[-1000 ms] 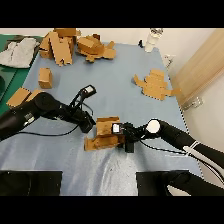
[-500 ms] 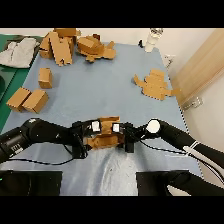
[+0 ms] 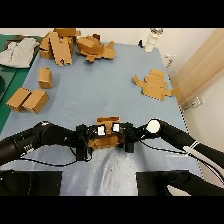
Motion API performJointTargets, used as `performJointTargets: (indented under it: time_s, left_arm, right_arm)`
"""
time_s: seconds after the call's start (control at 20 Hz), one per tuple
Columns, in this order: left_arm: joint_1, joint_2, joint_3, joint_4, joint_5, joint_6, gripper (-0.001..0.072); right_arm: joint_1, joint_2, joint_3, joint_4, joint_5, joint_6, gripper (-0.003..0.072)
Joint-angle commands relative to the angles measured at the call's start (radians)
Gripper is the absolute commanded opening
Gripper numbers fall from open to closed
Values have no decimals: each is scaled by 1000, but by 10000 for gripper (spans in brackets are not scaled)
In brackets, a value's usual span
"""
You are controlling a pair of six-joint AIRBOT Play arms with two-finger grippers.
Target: Fold the box.
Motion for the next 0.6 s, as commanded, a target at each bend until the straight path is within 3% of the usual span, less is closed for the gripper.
performJointTargets:
  time_s: [0.0, 0.2, 0.45, 0.55]
  left_arm:
    - [-2, -11, 7, 2, 34, -72, 439]
    - [-2, -11, 7, 23, 14, -105, 439]
    - [-2, -11, 10, 113, -113, -238, 439]
    - [-2, -11, 10, 114, -100, -238, 439]
  right_arm:
    - [1, 0, 1, 0, 0, 0, 582]
    - [2, 0, 1, 0, 0, 0, 582]
    - [1, 0, 1, 0, 0, 0, 582]
    - [1, 0, 1, 0, 0, 0, 581]
